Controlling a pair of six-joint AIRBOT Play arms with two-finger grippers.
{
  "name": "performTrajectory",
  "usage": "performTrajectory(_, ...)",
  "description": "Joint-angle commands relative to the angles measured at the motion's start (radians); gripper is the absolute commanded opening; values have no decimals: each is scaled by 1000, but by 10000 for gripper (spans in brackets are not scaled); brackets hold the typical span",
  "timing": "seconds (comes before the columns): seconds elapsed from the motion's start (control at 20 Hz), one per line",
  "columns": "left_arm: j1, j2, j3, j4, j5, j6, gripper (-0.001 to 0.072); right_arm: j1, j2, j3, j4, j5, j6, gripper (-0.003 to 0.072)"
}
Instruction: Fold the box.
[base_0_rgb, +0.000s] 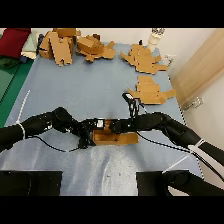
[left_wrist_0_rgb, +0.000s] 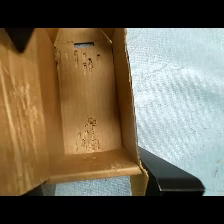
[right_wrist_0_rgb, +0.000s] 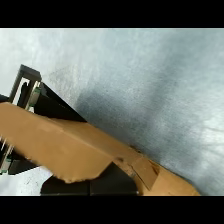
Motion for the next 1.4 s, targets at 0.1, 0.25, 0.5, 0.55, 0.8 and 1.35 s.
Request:
performTrajectory(0.1, 0, 0, 1, -2, 5, -11, 539, 8, -6, 1, -2, 7, 1, 3)
performTrajectory(0.25, 1, 0, 1, -2, 6, -11, 540, 8, -6, 1, -2, 6, 0, 3)
performTrajectory(0.5, 1, 0, 1, -3, 2, -14, 697, 8, -6, 1, -2, 5, 0, 3)
performTrajectory(0.55, 1, 0, 1, -2, -2, -24, 696, 8, -6, 1, -2, 5, 0, 4)
performTrajectory(0.8, 1, 0, 1, 3, -2, -58, 696, 8, -6, 1, -2, 5, 0, 3)
performTrajectory(1.35, 1, 0, 1, 62, -2, -117, 696, 8, 17, 1, -14, -32, 0, 4)
